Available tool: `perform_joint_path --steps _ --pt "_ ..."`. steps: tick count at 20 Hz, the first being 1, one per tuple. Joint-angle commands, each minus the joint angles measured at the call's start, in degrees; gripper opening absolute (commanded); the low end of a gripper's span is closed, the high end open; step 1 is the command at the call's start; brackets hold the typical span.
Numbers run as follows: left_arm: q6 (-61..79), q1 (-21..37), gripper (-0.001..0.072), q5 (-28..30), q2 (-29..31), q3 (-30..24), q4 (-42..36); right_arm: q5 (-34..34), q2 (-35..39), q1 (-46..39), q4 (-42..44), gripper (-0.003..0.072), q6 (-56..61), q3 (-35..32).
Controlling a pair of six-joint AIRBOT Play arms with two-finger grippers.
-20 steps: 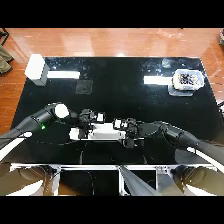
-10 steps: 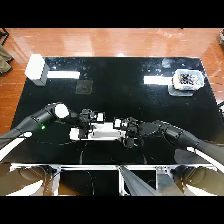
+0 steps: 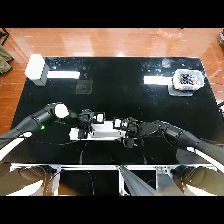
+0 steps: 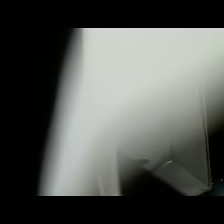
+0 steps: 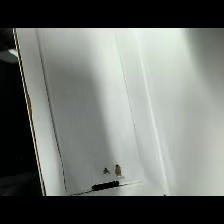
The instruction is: Fold the box and place the chain.
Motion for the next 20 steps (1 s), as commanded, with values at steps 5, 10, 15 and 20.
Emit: perform_joint_path --steps 5,10,15,20 --pt "-4.2 1.3 0.0631 0.2 4.1 0.0 1.2 0.0 0.0 0.0 0.0 0.0190 0.0 0.0" --pt "-15.3 8.4 0.0629 -6.1 12.2 0.0 4.7 0.0 0.0 0.0 0.0 0.0191 0.0 0.0" --pt "-27.3 15.2 0.0018 -22.4 20.8 0.0 0.7 0.0 0.0 0.0 0.0 0.0191 0.0 0.0" --pt "-30.3 11.5 0.0017 -22.0 22.6 -6.0 -14.4 0.0 0.0 0.0 0.0 0.0191 0.0 0.0"
